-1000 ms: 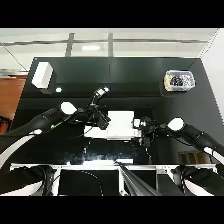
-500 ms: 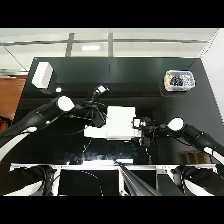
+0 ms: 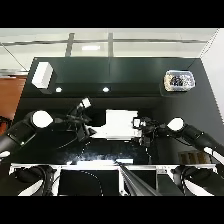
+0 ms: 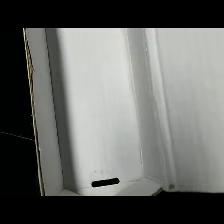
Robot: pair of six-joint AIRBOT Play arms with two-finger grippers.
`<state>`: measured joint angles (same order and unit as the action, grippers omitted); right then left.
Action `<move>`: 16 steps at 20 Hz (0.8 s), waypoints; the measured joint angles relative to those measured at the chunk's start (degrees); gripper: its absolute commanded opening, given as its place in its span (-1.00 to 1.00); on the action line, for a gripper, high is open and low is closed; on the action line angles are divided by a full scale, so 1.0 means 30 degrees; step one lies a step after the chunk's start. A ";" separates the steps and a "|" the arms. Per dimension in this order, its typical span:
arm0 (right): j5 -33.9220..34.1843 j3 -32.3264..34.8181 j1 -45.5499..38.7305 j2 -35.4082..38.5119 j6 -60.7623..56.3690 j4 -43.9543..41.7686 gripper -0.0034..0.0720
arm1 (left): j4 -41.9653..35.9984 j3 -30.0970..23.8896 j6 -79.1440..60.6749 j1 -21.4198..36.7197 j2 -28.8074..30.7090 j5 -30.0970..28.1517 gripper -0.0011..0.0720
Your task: Fold the box and place the chain.
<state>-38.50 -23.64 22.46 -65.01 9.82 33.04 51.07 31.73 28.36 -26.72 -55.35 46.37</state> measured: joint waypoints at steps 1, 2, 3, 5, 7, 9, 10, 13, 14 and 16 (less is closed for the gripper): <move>0.0000 0.0000 0.0000 0.0000 0.0000 0.0000 0.32 | 0.0299 -0.0189 -0.0933 -0.0328 -0.0044 -0.0102 0.95; 0.0000 0.0000 0.0000 0.0000 0.0000 0.0007 0.32 | 0.0568 -0.0328 -0.1851 -0.0707 -0.0182 -0.0291 0.95; 0.0000 0.0000 0.0000 0.0000 0.0000 0.0015 0.32 | 0.0772 -0.0415 -0.2514 -0.1049 -0.0379 -0.0576 0.95; 0.0000 0.0000 0.0000 0.0000 0.0000 0.0022 0.32 | 0.1027 -0.0510 -0.3446 -0.1749 -0.0962 -0.1413 0.94; 0.0000 0.0000 0.0000 0.0000 0.0007 0.0029 0.32 | 0.1151 -0.0474 -0.3978 -0.2382 -0.1676 -0.2302 0.91; 0.0000 0.0000 0.0000 0.0000 0.0007 0.0029 0.32 | 0.1115 -0.0197 -0.4269 -0.2914 -0.2463 -0.2834 0.83; 0.0000 0.0000 0.0000 0.0000 0.0007 0.0029 0.32 | 0.1049 -0.0007 -0.4379 -0.3169 -0.2849 -0.2980 0.53; -0.0007 0.0000 0.0000 0.0000 0.0007 0.0029 0.32 | 0.0634 0.0488 -0.4554 -0.3701 -0.3555 -0.3264 -0.24; -0.0007 0.0000 0.0000 0.0000 0.0007 0.0029 0.32 | 0.0306 0.0619 -0.4605 -0.3818 -0.3679 -0.3271 -0.24; -0.0007 0.0000 0.0000 0.0000 0.0007 0.0036 0.32 | -0.0255 0.0772 -0.4612 -0.3934 -0.3840 -0.3249 -0.39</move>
